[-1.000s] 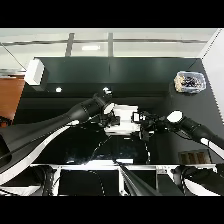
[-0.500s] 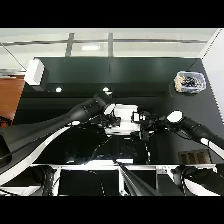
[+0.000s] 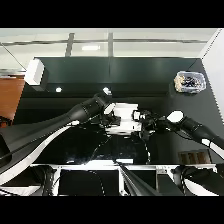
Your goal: Fold the box and place the chain.
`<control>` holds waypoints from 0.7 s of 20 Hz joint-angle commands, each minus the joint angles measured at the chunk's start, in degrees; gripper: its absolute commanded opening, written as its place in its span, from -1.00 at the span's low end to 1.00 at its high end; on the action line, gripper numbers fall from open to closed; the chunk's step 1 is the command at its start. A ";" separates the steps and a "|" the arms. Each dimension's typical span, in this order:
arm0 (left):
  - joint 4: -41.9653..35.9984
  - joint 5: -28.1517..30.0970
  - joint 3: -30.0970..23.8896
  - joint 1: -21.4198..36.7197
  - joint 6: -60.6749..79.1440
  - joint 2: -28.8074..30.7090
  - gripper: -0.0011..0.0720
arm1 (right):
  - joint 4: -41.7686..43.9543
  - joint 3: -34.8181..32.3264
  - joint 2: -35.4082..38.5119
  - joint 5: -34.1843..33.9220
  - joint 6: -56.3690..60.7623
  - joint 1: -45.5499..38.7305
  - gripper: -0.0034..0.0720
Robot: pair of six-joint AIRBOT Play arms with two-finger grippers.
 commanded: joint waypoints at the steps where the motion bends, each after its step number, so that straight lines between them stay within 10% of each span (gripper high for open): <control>1: -0.02 -0.09 0.02 0.04 -0.04 -0.02 -0.90 | -6.97 0.17 3.69 5.57 3.65 -0.59 0.99; 10: -0.31 -0.24 0.02 0.02 -0.02 -0.02 -0.90 | -10.08 0.17 5.62 3.69 2.67 -0.61 0.99; 14: -0.31 -0.37 0.02 0.02 -0.02 -0.02 -0.90 | -9.81 0.13 5.62 3.21 2.58 -0.59 0.36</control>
